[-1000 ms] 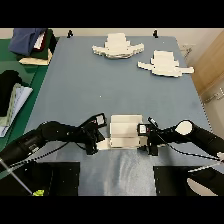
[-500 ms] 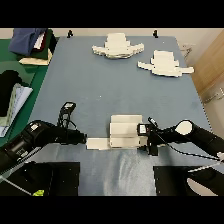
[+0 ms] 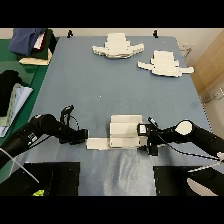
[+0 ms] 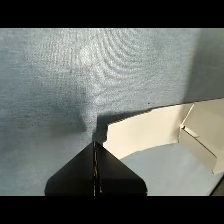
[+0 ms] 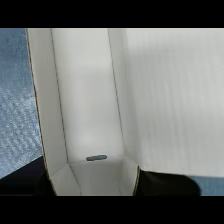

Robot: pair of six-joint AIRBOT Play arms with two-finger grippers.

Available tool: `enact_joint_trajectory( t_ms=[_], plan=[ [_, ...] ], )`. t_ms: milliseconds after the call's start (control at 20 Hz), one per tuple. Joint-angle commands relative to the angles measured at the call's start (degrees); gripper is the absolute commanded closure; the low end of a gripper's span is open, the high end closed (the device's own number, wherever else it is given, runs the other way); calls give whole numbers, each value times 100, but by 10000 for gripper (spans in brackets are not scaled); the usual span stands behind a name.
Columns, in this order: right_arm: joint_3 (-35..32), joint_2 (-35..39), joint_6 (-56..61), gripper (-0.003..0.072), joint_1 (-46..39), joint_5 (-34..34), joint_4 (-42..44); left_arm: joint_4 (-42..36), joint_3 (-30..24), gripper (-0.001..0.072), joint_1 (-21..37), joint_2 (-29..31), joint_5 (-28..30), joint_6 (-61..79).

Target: Fold the box.

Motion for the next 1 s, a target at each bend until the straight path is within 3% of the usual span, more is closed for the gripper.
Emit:
enact_joint_trajectory(
  t_ms=[0, 150, 300, 600, 850, 900, 950],
  plan=[
    [0, 2, 2, 166, 4, 2, 2, -452, -2, 695, 348, -304, -28, 584],
    [0, 2, 2, 166, 4, 2, 2, -601, -11, 695, 365, -514, -35, 929],
    [0, 2, 2, 166, 4, 2, 2, -1263, -7, 695, 365, -573, -83, 1532],
    [0, 2, 2, 166, 7, 2, 2, -2098, -9, 694, 358, -352, -708, 2031],
    [0, 2, 2, 166, 7, 2, 2, -2605, -9, 690, 352, -376, -238, 2356],
    [0, 2, 2, 166, 4, 2, 2, -2605, -9, 566, 352, -376, -127, 2356],
    [0, 2, 2, 166, 4, 2, 0, -2627, -9, 202, 350, -376, -42, 2306]
  ],
)
